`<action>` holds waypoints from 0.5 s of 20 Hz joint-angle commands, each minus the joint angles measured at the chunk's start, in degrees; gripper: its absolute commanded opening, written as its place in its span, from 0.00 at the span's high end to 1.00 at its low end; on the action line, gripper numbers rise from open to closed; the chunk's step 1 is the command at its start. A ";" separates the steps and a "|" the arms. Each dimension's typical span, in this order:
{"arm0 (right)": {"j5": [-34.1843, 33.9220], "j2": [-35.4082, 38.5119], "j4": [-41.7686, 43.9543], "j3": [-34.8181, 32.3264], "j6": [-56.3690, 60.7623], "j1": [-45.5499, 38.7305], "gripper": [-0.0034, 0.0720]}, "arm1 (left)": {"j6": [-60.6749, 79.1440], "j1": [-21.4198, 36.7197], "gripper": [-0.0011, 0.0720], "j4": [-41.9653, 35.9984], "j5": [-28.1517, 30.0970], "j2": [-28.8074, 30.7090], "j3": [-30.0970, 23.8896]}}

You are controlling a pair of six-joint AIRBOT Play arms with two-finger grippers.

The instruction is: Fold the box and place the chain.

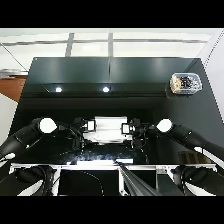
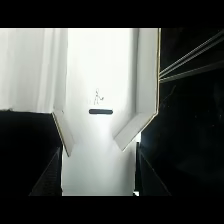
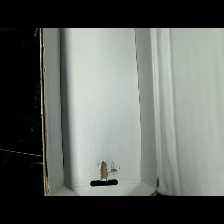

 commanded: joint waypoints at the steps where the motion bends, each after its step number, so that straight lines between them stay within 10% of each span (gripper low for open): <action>1: 0.00 -0.04 0.02 0.00 0.02 0.07 0.39 | -3.10 -2.54 0.22 -1.03 3.93 -0.04 -0.96; 10: 0.00 -0.04 0.02 -0.02 0.02 0.07 0.39 | -3.76 -4.81 0.53 -1.36 5.09 -0.04 -0.98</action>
